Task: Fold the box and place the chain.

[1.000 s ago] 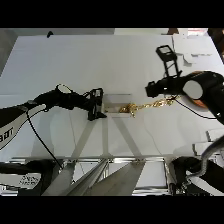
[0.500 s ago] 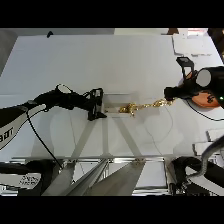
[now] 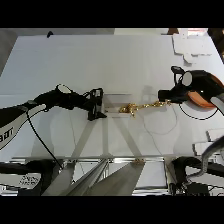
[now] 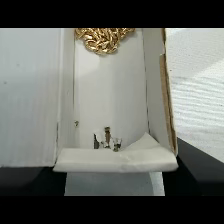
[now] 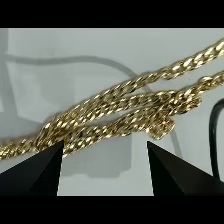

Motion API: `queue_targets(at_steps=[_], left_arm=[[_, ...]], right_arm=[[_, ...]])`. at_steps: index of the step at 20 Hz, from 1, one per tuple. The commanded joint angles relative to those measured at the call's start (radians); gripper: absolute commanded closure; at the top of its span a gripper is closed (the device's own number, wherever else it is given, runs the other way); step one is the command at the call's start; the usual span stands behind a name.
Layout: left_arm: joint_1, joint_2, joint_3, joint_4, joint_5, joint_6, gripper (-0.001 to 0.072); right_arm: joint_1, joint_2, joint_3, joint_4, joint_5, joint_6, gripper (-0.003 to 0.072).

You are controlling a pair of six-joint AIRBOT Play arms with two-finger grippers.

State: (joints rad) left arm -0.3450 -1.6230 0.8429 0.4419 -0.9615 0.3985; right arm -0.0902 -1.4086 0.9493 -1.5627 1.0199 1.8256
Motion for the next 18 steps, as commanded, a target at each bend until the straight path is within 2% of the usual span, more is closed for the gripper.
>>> queue_targets(at_steps=[1,3,6,7,8,9,13,18], left_arm=[[0.001,0.001,0.000,0.000,0.000,0.000,0.0552],[0.001,0.000,0.000,0.000,0.000,0.000,0.0552],[0.001,0.000,0.000,0.000,0.000,0.000,0.0552],[0.001,0.001,0.000,0.000,0.000,0.000,0.0552],[0.001,0.001,0.000,0.000,0.000,0.000,0.0552],[0.001,0.000,0.000,0.000,0.000,0.000,0.0552],[0.001,0.000,0.000,0.000,0.000,0.000,0.0552],[0.001,0.001,0.000,0.000,0.000,0.000,0.0552]], right_arm=[[0.000,-0.047,-0.001,-0.038,-0.063,0.145,0.0111],[0.000,-0.074,0.000,-0.036,-0.068,0.167,0.0118],[0.000,-0.114,0.000,-0.021,-0.068,0.164,0.0199],[0.000,-0.118,0.000,-0.019,-0.068,0.159,0.0313],[0.000,-0.117,0.000,-0.019,-0.068,0.137,0.0527],[0.000,-0.116,0.000,-0.019,-0.067,0.100,0.0666],[0.005,-0.075,0.000,-0.019,-0.037,-0.016,0.0670],[0.064,0.097,0.000,-0.020,-0.036,-0.156,0.0672]])
